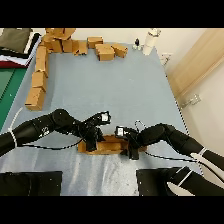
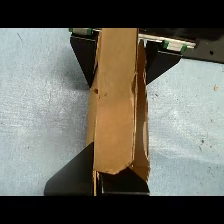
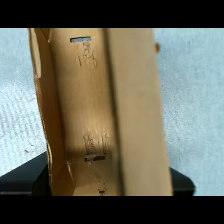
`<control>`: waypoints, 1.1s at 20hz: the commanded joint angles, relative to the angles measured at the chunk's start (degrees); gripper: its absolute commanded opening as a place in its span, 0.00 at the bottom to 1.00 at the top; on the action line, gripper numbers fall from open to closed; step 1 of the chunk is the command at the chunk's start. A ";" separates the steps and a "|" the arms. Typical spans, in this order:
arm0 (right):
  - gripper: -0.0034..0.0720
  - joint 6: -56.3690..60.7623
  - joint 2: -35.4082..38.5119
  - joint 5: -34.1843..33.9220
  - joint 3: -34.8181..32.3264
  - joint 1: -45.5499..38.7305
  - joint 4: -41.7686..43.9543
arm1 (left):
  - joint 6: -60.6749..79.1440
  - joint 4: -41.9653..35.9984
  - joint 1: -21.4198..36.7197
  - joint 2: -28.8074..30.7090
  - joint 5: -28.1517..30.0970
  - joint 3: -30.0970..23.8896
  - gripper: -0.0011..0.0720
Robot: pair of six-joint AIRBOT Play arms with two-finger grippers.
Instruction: Fold the box.
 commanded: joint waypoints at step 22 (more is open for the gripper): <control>0.71 -0.04 -0.04 -0.24 0.04 0.04 0.15 | -0.02 -0.79 0.04 -0.02 0.74 -0.02 0.03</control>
